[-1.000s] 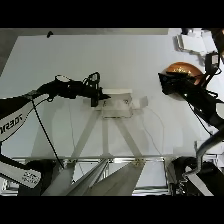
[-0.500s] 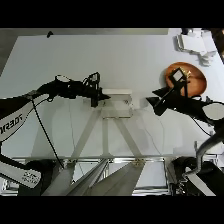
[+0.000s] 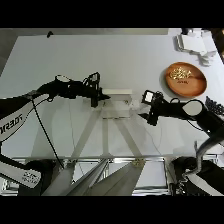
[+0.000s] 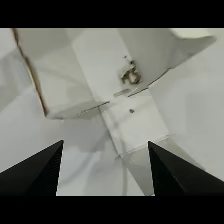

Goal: Fold the box and place the chain.

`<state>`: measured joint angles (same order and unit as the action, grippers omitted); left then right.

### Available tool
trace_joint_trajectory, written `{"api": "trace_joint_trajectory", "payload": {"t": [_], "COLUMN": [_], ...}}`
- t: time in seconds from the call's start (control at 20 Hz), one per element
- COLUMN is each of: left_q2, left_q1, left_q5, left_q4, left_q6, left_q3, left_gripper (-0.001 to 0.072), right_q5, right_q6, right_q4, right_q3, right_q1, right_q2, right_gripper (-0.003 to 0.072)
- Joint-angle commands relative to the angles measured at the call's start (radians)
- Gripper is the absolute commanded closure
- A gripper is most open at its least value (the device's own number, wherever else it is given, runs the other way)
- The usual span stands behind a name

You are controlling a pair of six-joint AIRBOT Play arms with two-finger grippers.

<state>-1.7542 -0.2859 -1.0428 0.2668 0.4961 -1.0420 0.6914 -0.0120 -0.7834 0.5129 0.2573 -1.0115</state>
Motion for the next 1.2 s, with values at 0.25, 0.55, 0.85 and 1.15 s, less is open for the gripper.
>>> {"api": "trace_joint_trajectory", "payload": {"t": [0.25,0.55,0.85,1.15], "left_q2": [0.000,0.000,0.000,0.000], "left_q1": [-0.001,0.000,0.000,0.000], "left_q5": [-0.001,-0.001,-0.001,-0.001], "left_q4": [0.000,0.000,0.000,0.000], "left_q6": [0.000,0.000,0.000,0.000], "left_q3": [0.001,0.001,0.001,0.001], "left_gripper": [0.0701,0.0701,0.0701,0.0701], "right_q5": [-0.077,-0.166,-0.187,-0.126], "right_q6": [-0.314,0.027,0.068,0.043], "right_q4": [0.230,0.284,0.327,0.362], "right_q3": [0.000,0.000,0.001,0.061], "right_q1": [0.068,0.099,0.098,0.037], "right_q2": [-0.235,-0.256,-0.254,-0.256], "right_gripper": [-0.0002,-0.0008,-0.0007,0.0001]}}
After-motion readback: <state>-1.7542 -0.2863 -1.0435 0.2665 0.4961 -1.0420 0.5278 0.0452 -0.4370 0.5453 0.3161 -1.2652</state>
